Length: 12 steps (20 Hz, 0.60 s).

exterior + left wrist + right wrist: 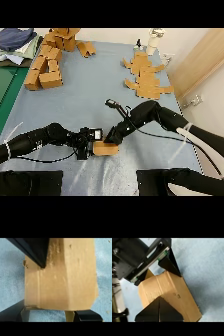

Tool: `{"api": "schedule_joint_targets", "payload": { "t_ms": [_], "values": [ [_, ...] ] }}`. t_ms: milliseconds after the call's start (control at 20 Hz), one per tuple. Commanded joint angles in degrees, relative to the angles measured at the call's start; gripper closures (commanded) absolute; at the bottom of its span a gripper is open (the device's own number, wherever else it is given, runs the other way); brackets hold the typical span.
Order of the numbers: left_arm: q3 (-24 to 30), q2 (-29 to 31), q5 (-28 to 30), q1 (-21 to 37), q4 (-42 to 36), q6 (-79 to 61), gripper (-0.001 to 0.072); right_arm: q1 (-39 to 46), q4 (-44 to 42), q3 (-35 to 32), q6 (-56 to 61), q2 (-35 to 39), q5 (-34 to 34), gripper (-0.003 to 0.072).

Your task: Fold the box.

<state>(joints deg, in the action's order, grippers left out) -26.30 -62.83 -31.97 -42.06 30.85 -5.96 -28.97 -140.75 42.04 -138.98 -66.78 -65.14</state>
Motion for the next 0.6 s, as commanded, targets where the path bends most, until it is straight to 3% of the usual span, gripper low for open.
{"api": "schedule_joint_targets", "payload": {
  "t_ms": [0,400,550],
  "values": [
    [-0.1,0.0,0.0,0.0,0.0,0.0,0.0253,-6.5,8.9,-4.2,-0.6,6.2,11.3,0.0684],
    [-0.1,0.0,0.0,0.0,0.0,0.0,0.0253,-17.0,20.7,-7.6,-0.6,16.4,24.2,0.0684],
    [-0.1,0.0,0.0,0.0,0.0,0.0,0.0253,-21.8,27.3,-12.6,-1.7,22.3,31.6,0.0683]
  ]
}}
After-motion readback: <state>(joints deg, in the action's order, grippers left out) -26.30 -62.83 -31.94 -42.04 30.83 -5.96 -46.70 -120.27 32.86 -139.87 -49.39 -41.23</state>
